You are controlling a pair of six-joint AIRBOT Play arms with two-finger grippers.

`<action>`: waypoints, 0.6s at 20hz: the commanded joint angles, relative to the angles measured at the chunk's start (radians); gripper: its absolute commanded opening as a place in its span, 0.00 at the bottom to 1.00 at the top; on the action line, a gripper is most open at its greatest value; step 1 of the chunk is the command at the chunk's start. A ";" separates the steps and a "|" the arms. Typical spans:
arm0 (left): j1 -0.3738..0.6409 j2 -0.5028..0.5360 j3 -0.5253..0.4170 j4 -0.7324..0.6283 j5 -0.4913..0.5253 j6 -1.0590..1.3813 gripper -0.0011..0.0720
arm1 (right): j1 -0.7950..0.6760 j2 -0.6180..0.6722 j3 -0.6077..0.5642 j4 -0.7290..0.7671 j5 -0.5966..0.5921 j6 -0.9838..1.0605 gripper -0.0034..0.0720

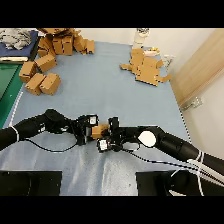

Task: Fold the box.

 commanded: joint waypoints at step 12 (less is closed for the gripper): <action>0.000 0.000 0.001 0.000 0.001 -0.002 0.67 | 0.001 0.038 -0.002 -0.015 -0.053 0.020 0.15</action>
